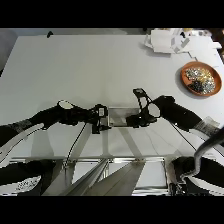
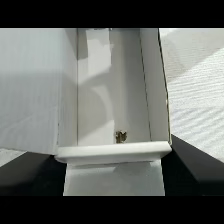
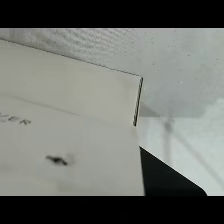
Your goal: Fold the box and place the chain.
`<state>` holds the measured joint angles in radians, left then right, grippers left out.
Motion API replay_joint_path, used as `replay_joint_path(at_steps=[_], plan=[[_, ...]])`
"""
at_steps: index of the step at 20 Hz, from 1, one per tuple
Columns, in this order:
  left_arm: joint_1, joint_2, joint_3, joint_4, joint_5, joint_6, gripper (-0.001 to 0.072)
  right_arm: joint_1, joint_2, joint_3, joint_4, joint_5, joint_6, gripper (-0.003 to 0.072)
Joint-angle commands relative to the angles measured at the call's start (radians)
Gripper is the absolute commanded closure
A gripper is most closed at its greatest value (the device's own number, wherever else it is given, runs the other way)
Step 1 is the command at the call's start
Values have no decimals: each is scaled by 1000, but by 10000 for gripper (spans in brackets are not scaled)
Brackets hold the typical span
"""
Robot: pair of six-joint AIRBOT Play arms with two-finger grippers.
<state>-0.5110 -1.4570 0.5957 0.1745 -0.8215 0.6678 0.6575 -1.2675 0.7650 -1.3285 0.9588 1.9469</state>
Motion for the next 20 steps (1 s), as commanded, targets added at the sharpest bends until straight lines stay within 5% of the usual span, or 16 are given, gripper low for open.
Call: replay_joint_path(at_steps=[1, 9, 12, 13, 16, 17, 19, 20], plan=[[-1, 0, 1, -2, 1, 2, 572, 2, -18, 2, -79, -5, 83, 435], [-1, 0, 1, -2, 2, 2, 572, 2, -22, 3, -198, -46, 229, 439], [-1, 0, 1, -2, 2, 2, 572, 26, -24, 3, -202, -77, 225, 552], [-1, 0, 0, -2, 2, 2, 572, 41, -27, 3, -203, -97, 219, 644], [-1, 0, 1, -2, 2, 2, 572, 68, -34, 3, -213, -108, 217, 668], [-1, 0, 1, -2, 1, 2, 572, 68, -35, 3, -218, -107, 217, 664], [-1, 0, 1, -2, 2, 2, 572, 68, -35, 3, -232, -114, 218, 413], [-1, 0, 1, -2, 1, 2, 572, 68, -35, 3, -241, -117, 219, 414]])
